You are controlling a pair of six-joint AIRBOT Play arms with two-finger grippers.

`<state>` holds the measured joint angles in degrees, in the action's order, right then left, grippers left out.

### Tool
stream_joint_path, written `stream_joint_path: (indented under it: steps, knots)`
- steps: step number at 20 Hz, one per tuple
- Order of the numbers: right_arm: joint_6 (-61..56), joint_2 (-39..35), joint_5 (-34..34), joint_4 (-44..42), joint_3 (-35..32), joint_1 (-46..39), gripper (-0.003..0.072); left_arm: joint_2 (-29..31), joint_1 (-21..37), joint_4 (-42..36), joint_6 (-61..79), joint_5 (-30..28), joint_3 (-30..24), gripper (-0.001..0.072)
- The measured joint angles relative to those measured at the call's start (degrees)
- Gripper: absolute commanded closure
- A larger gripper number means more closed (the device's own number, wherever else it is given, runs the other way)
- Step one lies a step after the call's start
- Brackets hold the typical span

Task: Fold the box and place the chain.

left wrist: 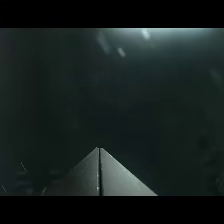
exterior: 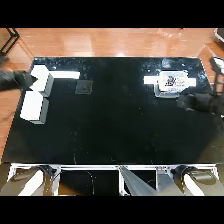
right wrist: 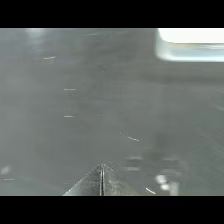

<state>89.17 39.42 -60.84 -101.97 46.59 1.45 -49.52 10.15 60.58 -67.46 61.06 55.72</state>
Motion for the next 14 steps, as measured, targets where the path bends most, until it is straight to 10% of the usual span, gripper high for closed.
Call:
stream_joint_path:
  steps: [6, 14]
  knots:
    - [-4.57, -5.55, 2.62, 6.93, -10.91, -0.83, 0.0668, 14.38, -7.43, 5.57, -7.28, -6.6, -20.17, 0.0687]
    - [-5.44, -6.45, 2.69, 8.46, -13.27, -0.98, 0.0669, 17.57, -8.52, 8.09, -8.9, -5.88, -24.65, 0.0686]
